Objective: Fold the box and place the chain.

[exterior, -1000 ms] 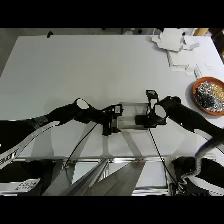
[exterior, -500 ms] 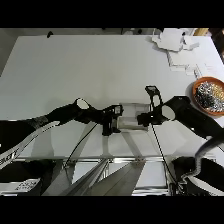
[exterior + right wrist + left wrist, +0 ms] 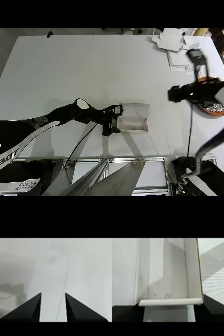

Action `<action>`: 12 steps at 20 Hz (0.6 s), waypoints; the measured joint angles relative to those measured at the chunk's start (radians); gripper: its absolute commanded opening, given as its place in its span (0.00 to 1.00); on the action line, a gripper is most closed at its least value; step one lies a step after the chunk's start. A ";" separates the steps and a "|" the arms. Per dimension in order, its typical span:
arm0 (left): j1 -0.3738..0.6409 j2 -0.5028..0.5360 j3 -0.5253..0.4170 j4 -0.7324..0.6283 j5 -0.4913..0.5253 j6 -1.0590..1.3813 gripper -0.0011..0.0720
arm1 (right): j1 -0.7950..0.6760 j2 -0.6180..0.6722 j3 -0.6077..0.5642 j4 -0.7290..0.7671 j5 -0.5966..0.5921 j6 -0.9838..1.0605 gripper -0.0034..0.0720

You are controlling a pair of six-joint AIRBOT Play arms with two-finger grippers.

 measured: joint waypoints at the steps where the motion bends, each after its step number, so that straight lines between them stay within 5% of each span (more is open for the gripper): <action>1: 0.000 0.000 0.000 0.000 0.000 0.000 0.30 | -0.069 -0.010 0.016 -0.003 -0.007 -0.035 0.48; 7: 0.000 0.000 0.000 0.000 0.000 -0.001 0.30 | -0.418 -0.166 0.055 -0.007 -0.085 -0.159 0.48; 12: 0.000 0.000 0.000 0.000 0.000 -0.001 0.30 | -0.529 -0.309 0.061 -0.006 -0.167 -0.187 0.48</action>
